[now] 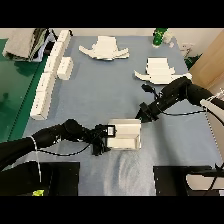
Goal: Fold the box.
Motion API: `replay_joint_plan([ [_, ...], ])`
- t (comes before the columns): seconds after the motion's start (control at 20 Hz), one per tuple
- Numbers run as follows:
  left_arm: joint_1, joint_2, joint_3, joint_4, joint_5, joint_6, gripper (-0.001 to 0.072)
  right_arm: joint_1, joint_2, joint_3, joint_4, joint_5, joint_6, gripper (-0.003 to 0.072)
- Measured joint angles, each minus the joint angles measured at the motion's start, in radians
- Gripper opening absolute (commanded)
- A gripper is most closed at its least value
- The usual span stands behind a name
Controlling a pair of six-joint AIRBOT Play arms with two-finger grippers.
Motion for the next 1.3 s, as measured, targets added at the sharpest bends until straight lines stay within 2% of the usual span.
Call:
replay_joint_plan([
  [0.25, 0.0, 0.0, 0.0, 0.0, 0.0, 0.0, 0.0452, 0.132, 0.168, -0.101, -0.065, 0.095, -0.089, 0.0003],
  [0.6, 0.0, 0.0, 0.0, 0.0, 0.0, 0.0, 0.0452, 0.338, 0.489, -0.34, -0.179, 0.423, -0.17, 0.0004],
  [0.8, 0.0, 0.0, 0.0, 0.0, 0.0, 0.0, 0.0452, 0.427, 0.598, -0.399, -0.221, 0.581, -0.217, 0.0007],
  [0.9, 0.0, 0.0, 0.0, 0.0, 0.0, 0.0, 0.0452, 0.47, 0.615, -0.41, -0.232, 0.624, -0.264, 0.0189],
  [1.0, 0.0, 0.0, 0.0, 0.0, 0.0, 0.0, 0.0452, 0.508, 0.62, -0.415, -0.238, 0.669, -0.323, 0.0296],
  [1.05, 0.0, 0.0, 0.0, 0.0, 0.0, 0.0, 0.0452, 0.526, 0.62, -0.417, -0.241, 0.694, -0.355, 0.0387],
  [1.1, 0.0, 0.0, 0.0, 0.0, 0.0, 0.0, 0.0452, 0.539, 0.618, -0.418, -0.246, 0.718, -0.382, 0.0394],
  [1.2, 0.0, 0.0, 0.0, 0.0, 0.0, 0.0, 0.0452, 0.558, 0.609, -0.419, -0.256, 0.752, -0.439, 0.049],
  [1.3, 0.0, 0.0, 0.0, 0.0, 0.0, 0.0, 0.0452, 0.576, 0.599, -0.419, -0.264, 0.771, -0.5, 0.0493],
])
